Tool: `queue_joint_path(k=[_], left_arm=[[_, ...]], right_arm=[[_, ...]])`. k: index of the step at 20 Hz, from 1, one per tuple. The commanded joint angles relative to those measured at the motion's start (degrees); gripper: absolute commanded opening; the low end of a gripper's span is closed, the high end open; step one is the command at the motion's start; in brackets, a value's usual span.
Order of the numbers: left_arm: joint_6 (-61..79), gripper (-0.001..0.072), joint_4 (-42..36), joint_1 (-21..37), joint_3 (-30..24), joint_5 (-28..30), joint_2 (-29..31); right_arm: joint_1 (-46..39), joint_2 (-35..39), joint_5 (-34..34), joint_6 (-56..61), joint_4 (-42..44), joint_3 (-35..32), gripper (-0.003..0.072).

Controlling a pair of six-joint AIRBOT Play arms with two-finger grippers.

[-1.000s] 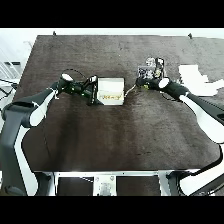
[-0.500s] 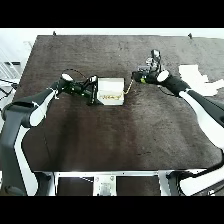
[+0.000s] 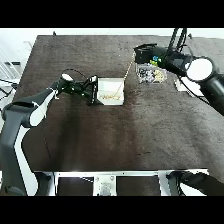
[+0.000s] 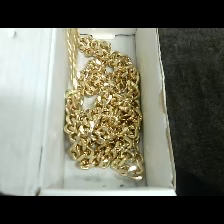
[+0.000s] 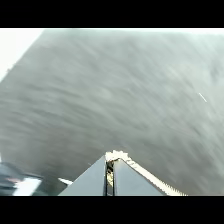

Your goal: Fold the box and place the chain.

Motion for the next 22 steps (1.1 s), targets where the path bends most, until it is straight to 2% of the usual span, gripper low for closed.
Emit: queue_joint_path(k=[1,9,14,22], left_arm=[[0.02,0.0298,0.02,0.02,-0.02,0.02,-0.02],[0.02,0.0297,0.02,0.02,-0.02,0.02,-0.02],[0.02,0.0297,0.02,0.02,-0.02,0.02,-0.02],[0.0,0.0298,0.02,0.02,-0.02,0.02,-0.02]], right_arm=[[5.42,3.98,0.13,0.04,-0.83,-0.26,0.0014],[11.76,3.21,-0.72,5.38,-0.83,-2.1,0.0015],[11.76,2.89,-6.14,5.95,-0.83,-4.94,0.0015],[16.0,2.58,-28.24,-1.88,-0.94,-4.17,0.0015]])
